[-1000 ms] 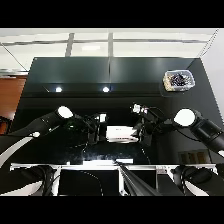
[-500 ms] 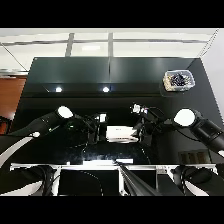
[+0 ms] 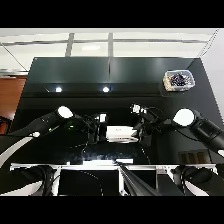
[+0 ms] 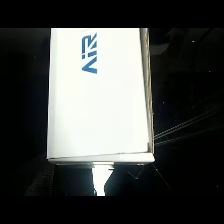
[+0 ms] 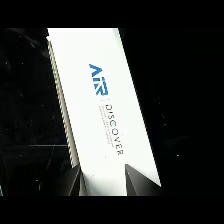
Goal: Fold the box and place the chain.
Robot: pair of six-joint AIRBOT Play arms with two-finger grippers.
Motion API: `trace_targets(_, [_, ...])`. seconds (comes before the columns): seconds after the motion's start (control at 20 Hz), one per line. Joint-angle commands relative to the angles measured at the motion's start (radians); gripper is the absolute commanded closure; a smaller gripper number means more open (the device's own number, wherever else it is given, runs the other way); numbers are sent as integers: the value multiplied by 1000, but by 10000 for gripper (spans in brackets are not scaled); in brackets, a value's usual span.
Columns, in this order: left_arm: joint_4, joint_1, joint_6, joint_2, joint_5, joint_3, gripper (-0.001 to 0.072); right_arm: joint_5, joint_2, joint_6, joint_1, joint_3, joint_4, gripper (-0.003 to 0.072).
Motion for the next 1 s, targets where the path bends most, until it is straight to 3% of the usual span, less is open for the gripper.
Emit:
trace_targets(0.0, [0,0,0,-1,0,0,379,-1,-3,3,1,0,0,382])
trace_targets(0.3, [0,0,0,-1,0,0,379,-4,-3,4,40,-14,-10,379])
trace_targets(0.45, [0,0,0,-1,0,0,379,-47,-3,37,44,-19,-14,297])
trace_targets(0.55, [0,0,0,-1,0,0,379,-45,-3,37,44,-19,-19,297])
trace_targets(0.95, [0,0,0,-1,0,0,378,83,56,245,17,56,-20,299])
